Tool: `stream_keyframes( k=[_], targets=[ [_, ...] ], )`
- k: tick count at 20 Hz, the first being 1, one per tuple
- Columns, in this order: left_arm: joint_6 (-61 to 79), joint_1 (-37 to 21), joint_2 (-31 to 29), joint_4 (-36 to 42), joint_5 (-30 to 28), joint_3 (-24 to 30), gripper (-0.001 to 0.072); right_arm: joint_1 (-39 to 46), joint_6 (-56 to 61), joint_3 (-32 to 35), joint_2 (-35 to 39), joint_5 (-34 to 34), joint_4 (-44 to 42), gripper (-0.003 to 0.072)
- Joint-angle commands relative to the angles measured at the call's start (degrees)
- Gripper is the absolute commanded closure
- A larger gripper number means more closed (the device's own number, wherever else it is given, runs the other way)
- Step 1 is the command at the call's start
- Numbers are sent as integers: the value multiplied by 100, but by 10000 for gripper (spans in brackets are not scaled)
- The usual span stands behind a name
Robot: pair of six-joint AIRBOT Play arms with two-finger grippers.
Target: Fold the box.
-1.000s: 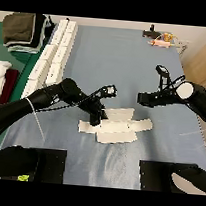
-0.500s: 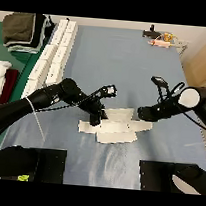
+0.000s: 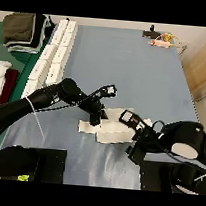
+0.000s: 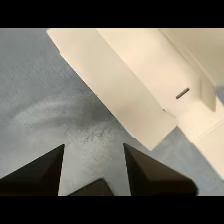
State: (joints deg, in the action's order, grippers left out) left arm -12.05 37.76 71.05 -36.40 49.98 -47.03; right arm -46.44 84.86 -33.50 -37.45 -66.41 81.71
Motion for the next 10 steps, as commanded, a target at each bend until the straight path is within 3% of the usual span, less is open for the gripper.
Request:
stream_keyframes(
  k=[1,5,10],
  targets=[
    [2,2,2,0,-7,2,696,-555,-881,323,-186,501,1025,79],
    [2,7,2,0,-4,2,696,-555,-1152,470,-852,927,1259,81],
    [2,9,2,0,-4,2,696,-531,-667,470,-1554,1694,1733,87]
  ],
)
